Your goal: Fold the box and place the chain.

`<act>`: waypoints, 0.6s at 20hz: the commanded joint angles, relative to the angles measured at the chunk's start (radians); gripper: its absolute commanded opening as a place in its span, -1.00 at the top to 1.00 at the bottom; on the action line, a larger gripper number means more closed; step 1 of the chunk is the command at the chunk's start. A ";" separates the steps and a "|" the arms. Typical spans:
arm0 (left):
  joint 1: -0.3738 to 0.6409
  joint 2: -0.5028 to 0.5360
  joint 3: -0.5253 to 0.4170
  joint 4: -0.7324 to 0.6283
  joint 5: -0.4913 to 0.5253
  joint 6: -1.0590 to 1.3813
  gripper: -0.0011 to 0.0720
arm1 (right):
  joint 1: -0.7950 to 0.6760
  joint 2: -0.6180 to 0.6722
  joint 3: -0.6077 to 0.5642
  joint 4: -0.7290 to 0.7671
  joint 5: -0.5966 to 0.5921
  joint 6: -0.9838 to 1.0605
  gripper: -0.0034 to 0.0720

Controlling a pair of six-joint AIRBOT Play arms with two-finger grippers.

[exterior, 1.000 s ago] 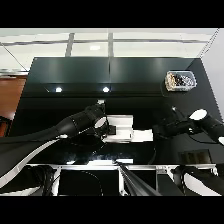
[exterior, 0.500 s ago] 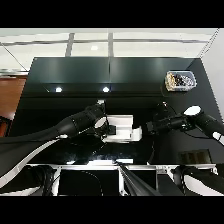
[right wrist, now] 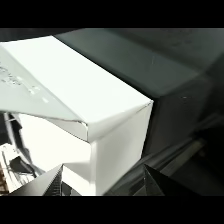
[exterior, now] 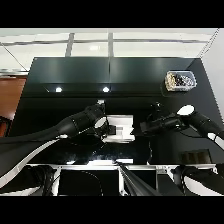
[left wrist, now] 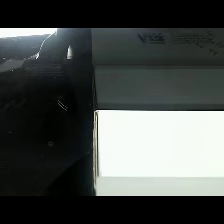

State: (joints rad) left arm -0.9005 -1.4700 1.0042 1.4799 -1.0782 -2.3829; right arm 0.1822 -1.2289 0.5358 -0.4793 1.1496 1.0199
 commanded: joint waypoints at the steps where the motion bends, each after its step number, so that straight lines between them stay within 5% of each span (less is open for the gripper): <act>1: 0.000 0.000 0.000 0.000 0.001 0.000 0.89 | 0.097 0.000 0.004 -0.034 -0.119 0.124 -0.55; 7: 0.000 0.000 0.000 0.000 0.000 0.000 0.89 | 0.272 0.000 0.138 -0.348 -0.250 0.418 -0.55; 12: 0.000 0.000 0.000 0.000 -0.001 0.000 0.89 | 0.400 0.000 0.234 -0.697 -0.219 0.811 -0.55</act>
State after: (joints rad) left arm -0.9005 -1.4700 1.0039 1.4799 -1.0779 -2.3829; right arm 0.5114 -1.2289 0.7181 -0.9562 0.9260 1.5772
